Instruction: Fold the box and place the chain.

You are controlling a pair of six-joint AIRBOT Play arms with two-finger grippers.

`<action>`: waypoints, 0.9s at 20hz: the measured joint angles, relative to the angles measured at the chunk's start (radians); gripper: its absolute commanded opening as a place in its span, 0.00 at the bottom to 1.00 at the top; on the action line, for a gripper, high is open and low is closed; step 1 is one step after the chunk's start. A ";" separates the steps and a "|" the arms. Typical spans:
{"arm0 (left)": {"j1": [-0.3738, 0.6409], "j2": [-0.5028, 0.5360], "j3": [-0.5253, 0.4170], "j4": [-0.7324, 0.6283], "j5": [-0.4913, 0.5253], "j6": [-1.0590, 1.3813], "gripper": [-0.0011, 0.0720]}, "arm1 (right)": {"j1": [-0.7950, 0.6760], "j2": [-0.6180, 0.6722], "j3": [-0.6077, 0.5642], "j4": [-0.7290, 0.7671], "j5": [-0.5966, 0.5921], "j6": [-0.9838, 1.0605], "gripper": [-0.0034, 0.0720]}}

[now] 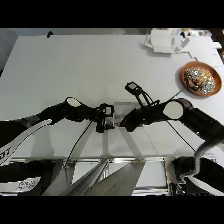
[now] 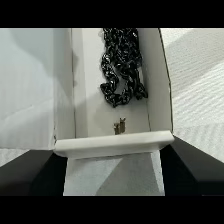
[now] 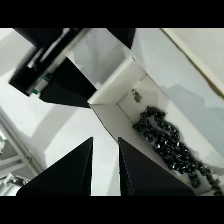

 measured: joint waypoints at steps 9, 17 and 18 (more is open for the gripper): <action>0.000 0.000 0.000 0.000 0.000 0.000 0.03 | -0.333 0.009 0.235 -0.449 0.263 0.233 0.29; 0.000 0.000 0.000 0.000 0.000 0.000 0.03 | -0.541 -0.232 0.226 -0.525 0.273 0.320 0.76; 0.000 0.000 0.000 0.000 0.000 0.000 0.03 | -0.547 -0.259 0.226 -0.519 0.265 0.325 0.74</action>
